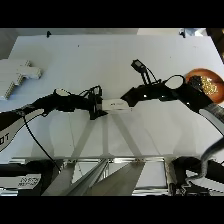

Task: Fold the box and place the chain.

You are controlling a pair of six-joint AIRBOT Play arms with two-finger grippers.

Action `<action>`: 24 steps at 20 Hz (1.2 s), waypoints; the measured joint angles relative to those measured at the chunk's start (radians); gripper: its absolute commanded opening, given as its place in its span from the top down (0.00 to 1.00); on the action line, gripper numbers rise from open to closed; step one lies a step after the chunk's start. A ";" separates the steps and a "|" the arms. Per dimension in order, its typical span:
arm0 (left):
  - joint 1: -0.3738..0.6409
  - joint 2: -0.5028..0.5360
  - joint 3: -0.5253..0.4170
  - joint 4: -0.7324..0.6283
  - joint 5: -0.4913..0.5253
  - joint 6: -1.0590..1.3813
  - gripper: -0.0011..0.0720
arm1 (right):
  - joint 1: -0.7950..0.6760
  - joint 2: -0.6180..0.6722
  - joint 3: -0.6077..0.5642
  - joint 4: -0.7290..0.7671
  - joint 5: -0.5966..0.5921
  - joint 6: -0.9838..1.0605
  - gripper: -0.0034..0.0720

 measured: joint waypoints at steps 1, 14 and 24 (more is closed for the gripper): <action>0.000 0.000 0.000 0.000 0.000 0.000 0.47 | -0.008 0.002 -0.020 0.001 0.008 -0.004 0.94; 0.000 0.000 0.000 0.003 0.000 0.002 0.47 | -0.029 -0.048 -0.114 0.010 -0.021 -0.003 0.94; 0.000 0.000 0.000 0.000 0.000 -0.002 0.47 | -0.029 0.242 -0.080 -0.184 -0.069 0.132 0.94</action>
